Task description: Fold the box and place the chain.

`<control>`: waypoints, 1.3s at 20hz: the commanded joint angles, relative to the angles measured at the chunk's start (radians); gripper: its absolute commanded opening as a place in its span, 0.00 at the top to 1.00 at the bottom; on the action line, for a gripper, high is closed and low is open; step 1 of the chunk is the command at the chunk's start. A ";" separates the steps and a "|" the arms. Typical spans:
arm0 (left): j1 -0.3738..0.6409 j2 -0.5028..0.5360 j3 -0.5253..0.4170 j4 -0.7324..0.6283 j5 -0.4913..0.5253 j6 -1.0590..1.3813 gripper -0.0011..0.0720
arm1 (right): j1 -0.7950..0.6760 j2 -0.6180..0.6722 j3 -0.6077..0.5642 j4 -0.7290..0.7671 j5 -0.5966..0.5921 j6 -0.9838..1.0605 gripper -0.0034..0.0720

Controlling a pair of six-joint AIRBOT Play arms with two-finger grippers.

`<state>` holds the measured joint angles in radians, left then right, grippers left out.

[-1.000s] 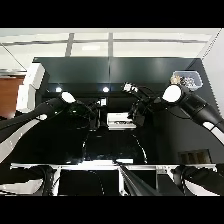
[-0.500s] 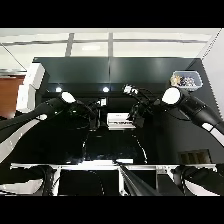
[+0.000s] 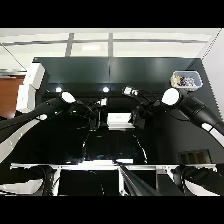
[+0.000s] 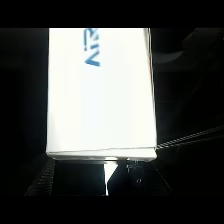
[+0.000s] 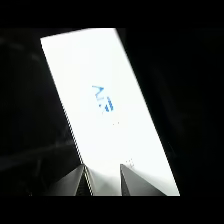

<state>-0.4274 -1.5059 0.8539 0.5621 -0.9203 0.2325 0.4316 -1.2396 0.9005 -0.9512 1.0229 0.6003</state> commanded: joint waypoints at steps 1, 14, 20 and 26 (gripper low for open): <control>0.000 0.000 0.000 0.002 0.000 0.000 0.32 | 0.001 0.001 0.001 0.014 -0.007 0.014 0.59; 0.000 0.000 0.000 0.002 0.001 0.000 0.32 | 0.005 0.000 -0.023 0.015 -0.055 0.024 0.59; 0.000 0.000 0.000 0.002 0.004 0.000 0.32 | 0.003 0.019 -0.013 0.015 -0.047 0.111 0.59; 0.000 0.000 0.000 0.002 0.003 0.000 0.32 | -0.090 0.107 -0.016 0.064 0.243 0.452 0.95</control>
<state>-0.4274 -1.5059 0.8539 0.5640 -0.9176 0.2333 0.3885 -1.1629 0.9028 -0.9268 1.1027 0.8764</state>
